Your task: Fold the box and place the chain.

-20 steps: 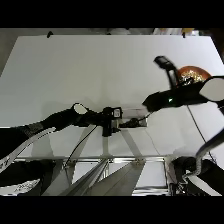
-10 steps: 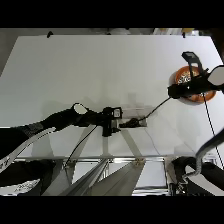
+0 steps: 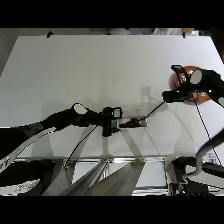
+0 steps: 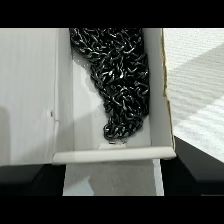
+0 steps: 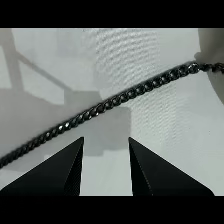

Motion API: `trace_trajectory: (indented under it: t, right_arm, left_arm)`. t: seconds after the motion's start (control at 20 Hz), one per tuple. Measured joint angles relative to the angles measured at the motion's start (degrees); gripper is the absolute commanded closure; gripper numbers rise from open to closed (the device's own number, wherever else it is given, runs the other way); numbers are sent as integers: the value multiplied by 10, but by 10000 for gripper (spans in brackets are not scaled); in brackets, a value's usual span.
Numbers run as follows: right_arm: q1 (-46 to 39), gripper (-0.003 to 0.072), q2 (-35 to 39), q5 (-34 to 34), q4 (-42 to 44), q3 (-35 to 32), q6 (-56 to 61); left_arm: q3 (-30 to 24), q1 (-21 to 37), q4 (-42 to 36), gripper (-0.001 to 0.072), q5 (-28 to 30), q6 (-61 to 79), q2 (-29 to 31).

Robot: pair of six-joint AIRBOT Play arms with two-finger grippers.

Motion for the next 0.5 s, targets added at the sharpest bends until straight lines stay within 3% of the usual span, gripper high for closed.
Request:
trace_trajectory:
  t: [0.3, 0.5]
  right_arm:
    - [0, 369, -34, -32, -2, 0, -4]
    - [0, 468, -51, -39, -2, 0, -4]
  left_arm:
    - [0, 0, 0, 337, 0, 0, 0]
    - [0, 0, 0, 337, 0, 0, 0]
